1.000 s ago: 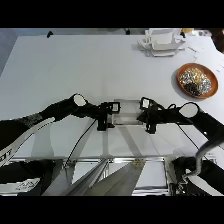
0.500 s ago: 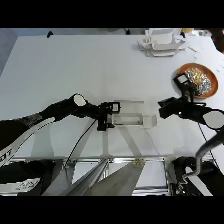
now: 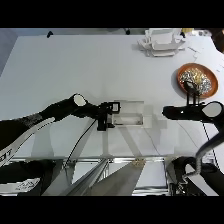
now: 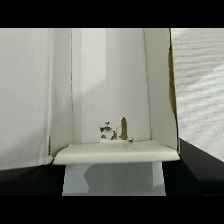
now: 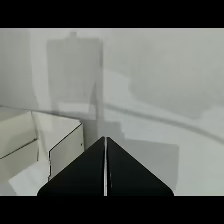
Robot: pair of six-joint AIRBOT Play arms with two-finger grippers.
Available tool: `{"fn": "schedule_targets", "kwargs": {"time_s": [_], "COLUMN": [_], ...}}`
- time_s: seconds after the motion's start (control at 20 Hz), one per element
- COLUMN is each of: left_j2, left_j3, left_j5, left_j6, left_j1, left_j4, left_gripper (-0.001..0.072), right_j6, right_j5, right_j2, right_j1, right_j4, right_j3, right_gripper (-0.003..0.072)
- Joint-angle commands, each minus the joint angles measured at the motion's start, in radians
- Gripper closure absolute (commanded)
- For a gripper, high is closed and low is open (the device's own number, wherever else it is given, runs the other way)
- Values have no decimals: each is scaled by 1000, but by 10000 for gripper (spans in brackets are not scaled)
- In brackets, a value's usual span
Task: Fold the box and place the chain.
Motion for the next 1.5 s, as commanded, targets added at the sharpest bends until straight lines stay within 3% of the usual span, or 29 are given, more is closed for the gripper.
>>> {"fn": "schedule_targets", "kwargs": {"time_s": [0.0, 0.4, 0.5, 0.6, 0.8, 0.85, 1.45], "left_j2": [1, 1, 1, 1, 1, 1, 1], "left_j3": [0, 0, 0, 0, 0, 0, 0], "left_j5": [0, 0, 0, 0, 0, 0, 0], "left_j6": [0, 0, 0, 0, 0, 0, 1], "left_j1": [1, 1, 1, 1, 1, 1, 1], "left_j4": [0, 0, 0, 0, 0, 0, 0], "left_gripper": [456, 456, 456, 456, 456, 456, 456], "right_j6": [16, -87, -132, -167, -97, -67, -35], "right_j5": [48, 50, 65, 86, 50, 38, 35], "right_j2": [-113, -152, -145, -129, -61, -45, -171], "right_j1": [46, 86, 86, 86, 80, 69, 4], "right_j4": [51, 172, 238, 262, 107, 63, 61], "right_j3": [0, 0, 0, 0, 0, 0, -9], "right_gripper": [669, 664, 575, 549, 597, 670, 669]}}
